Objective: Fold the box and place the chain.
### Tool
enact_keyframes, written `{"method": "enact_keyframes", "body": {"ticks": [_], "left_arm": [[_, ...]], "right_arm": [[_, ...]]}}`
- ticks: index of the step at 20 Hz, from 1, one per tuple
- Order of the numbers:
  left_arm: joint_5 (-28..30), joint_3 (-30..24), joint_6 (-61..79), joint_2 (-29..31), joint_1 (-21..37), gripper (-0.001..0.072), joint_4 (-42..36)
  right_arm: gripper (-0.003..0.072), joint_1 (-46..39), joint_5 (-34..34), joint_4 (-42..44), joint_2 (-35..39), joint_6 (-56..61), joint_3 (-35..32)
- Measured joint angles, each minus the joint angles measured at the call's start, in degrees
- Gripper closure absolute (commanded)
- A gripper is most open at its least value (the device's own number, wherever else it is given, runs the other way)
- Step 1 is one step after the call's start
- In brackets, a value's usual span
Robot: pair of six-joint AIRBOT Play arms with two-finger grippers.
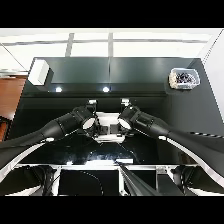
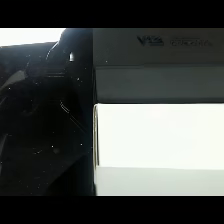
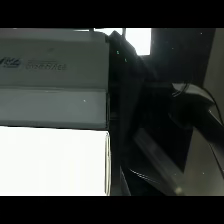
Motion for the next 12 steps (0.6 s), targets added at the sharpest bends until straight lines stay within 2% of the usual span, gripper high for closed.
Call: {"method": "enact_keyframes", "body": {"ticks": [1, 2, 7, 12], "left_arm": [[0.00, 0.00, 0.00, 0.00, 0.00, 0.0681, 0.00], [0.00, 0.00, 0.00, 0.00, 0.00, 0.0681, 0.00], [0.00, 0.00, -0.02, 0.00, 0.00, 0.0680, -0.09], [-0.07, 0.00, -0.02, 0.00, 0.00, 0.0681, -0.22]], "right_arm": [[0.0225, 0.02, 0.04, -0.11, 0.28, 0.00, 0.02], [0.0204, 0.02, 0.15, -0.35, 0.70, 0.00, 0.02], [0.0203, 0.00, 1.86, -2.86, 5.35, -0.50, 0.02], [0.0204, -1.73, 2.27, -4.46, 16.41, -3.72, 0.02]]}}
